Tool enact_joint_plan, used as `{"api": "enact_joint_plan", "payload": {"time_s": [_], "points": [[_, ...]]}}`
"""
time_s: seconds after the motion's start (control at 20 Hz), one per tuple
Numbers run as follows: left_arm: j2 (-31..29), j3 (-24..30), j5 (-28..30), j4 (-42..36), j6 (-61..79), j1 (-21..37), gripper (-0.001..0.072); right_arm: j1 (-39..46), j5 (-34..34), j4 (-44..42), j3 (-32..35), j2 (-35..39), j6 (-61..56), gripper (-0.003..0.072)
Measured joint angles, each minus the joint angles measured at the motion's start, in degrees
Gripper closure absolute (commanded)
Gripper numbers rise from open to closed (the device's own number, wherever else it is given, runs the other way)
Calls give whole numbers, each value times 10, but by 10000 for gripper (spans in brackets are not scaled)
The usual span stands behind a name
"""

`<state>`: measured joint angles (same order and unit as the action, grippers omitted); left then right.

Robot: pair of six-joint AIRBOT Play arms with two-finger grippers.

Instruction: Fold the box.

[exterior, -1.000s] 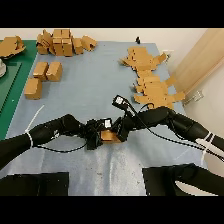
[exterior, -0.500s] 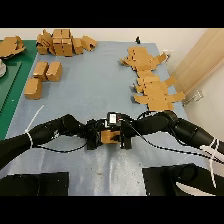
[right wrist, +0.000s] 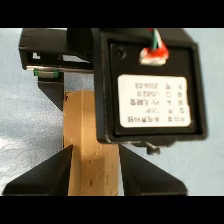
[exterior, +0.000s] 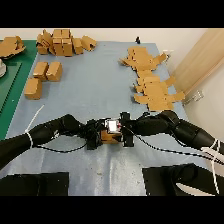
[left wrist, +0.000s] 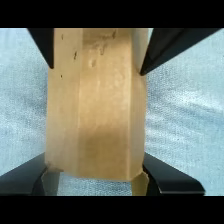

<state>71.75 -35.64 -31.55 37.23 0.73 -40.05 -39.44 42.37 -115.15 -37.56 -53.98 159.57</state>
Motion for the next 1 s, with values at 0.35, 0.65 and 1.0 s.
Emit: {"api": "enact_joint_plan", "payload": {"time_s": [0.35,0.65,1.0], "points": [[0,0,0,0,0,0,249,-3,-1,11,0,1,5,407],[0,0,0,0,2,0,249,-14,9,11,14,1,5,474],[0,0,0,0,2,0,250,-35,4,25,21,0,-12,528]]}}
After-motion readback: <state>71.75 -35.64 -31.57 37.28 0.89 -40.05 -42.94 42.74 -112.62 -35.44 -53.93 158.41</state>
